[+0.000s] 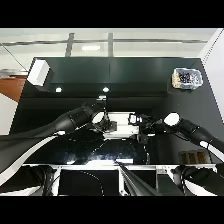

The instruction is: Fold the box and place the chain.

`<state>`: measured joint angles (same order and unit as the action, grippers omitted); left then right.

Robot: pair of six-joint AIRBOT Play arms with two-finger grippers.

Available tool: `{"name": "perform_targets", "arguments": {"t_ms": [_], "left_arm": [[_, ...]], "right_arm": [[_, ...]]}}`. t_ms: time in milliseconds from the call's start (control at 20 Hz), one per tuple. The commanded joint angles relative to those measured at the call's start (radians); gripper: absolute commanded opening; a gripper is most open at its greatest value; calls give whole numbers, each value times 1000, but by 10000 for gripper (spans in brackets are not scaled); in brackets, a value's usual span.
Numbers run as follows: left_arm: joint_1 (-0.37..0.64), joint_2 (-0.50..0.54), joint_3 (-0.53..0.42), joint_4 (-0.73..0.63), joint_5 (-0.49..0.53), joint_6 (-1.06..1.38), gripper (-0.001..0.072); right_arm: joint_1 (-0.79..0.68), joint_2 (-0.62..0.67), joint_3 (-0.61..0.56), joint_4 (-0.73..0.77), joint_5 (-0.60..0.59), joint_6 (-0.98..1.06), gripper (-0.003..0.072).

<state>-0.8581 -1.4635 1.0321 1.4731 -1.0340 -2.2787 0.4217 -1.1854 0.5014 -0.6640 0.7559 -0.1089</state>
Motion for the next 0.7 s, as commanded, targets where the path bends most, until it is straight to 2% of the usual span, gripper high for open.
{"name": "perform_targets", "arguments": {"t_ms": [0, 650], "left_arm": [[-1, -22, 24, -4, -19, -48, 284], [-1, -46, 46, -12, -27, -61, 273]], "right_arm": [[0, 0, 0, 0, 0, 0, 464], [0, 0, 0, 0, 3, 0, 464]]}}
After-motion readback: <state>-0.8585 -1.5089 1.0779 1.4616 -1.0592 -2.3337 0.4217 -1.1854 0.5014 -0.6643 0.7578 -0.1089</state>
